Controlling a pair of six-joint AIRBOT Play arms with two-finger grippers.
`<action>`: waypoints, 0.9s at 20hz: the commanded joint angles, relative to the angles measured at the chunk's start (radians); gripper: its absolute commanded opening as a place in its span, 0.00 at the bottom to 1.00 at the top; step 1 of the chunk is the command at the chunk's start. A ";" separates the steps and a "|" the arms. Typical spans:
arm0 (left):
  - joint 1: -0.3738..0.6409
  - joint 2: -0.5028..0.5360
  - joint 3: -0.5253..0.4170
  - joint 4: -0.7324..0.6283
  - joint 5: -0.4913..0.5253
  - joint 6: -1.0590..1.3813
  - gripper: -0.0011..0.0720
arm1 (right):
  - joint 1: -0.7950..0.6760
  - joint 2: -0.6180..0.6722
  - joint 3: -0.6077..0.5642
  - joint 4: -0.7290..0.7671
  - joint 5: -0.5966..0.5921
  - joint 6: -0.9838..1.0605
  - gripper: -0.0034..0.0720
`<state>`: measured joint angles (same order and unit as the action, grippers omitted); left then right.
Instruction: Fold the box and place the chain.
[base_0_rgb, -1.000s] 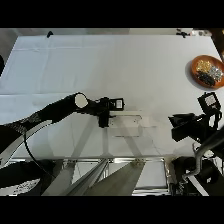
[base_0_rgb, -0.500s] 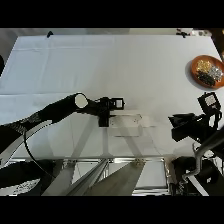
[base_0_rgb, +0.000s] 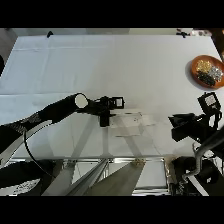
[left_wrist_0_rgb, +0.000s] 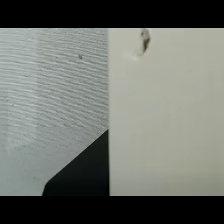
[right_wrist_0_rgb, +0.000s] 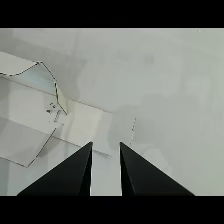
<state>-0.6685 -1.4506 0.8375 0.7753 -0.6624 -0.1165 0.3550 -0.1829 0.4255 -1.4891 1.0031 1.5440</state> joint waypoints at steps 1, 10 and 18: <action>0.000 0.000 0.001 0.000 -0.023 0.000 0.03 | 0.001 0.000 0.000 0.000 0.000 0.000 0.31; 0.000 0.000 0.001 0.003 -0.014 0.004 0.02 | 0.001 0.000 0.000 -0.004 0.000 0.000 0.31; 0.000 0.000 0.001 0.003 -0.014 0.043 0.02 | 0.001 -0.001 0.000 -0.004 -0.001 0.000 0.31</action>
<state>-0.6685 -1.4506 0.8379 0.7784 -0.6769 -0.0978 0.3550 -0.1829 0.4255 -1.4925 1.0023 1.5440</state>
